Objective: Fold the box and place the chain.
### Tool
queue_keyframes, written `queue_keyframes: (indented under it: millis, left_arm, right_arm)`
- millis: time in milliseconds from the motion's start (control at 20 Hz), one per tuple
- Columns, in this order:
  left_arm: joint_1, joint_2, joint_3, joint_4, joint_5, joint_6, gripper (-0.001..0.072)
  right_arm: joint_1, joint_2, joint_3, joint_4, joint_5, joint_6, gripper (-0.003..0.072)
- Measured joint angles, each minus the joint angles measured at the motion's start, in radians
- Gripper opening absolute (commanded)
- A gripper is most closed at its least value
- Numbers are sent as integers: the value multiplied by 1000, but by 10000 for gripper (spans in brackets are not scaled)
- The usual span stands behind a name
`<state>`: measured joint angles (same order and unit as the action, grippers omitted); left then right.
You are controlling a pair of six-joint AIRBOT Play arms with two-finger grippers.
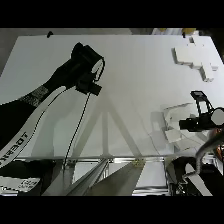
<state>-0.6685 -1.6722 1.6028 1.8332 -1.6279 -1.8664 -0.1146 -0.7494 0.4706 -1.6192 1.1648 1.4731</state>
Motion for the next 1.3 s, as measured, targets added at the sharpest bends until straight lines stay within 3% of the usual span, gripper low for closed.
queue_keyframes:
  millis: [800,1100,1300]
  left_arm:
    - [0,-3,0,0,0,0,11]
    - [0,-3,0,0,0,0,11]
    - [0,-3,0,0,0,0,12]
  right_arm:
    - [0,0,0,0,-2,0,14]
    - [0,0,0,13,-75,16,13]
    - [0,0,1,118,-156,59,13]
